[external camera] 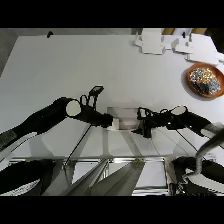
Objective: Fold the box and place the chain.
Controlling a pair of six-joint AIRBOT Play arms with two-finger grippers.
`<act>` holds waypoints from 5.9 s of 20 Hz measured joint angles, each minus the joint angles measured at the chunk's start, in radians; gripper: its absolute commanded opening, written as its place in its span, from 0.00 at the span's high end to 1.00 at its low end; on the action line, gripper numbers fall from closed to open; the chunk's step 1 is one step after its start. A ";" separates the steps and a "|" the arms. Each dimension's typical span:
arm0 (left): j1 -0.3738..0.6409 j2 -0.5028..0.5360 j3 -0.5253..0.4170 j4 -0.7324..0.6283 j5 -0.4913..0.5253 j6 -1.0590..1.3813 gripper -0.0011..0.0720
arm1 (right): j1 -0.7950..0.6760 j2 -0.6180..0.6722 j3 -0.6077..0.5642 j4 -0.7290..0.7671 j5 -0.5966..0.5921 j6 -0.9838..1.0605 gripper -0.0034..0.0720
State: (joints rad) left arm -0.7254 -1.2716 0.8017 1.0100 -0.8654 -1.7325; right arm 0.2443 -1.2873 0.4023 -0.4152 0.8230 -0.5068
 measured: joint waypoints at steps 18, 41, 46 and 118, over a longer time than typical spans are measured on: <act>-0.146 -0.187 0.256 0.349 -0.230 -0.536 0.62 | 0.000 0.000 0.000 0.001 0.000 0.001 0.55; -0.209 -0.374 0.444 0.501 -0.417 -0.667 0.73 | 0.000 0.000 0.000 0.000 0.000 0.000 0.55; -0.210 -0.377 0.421 0.479 -0.400 -0.673 0.73 | 0.000 0.000 0.000 0.000 0.000 0.000 0.55; -0.008 0.267 -0.005 0.220 -0.435 0.539 0.10 | 0.000 0.000 0.000 0.001 0.003 0.001 0.55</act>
State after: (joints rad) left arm -0.7334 -1.0050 0.7963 1.2304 -1.3003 -1.1934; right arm 0.2443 -1.2873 0.4023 -0.4145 0.8257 -0.5060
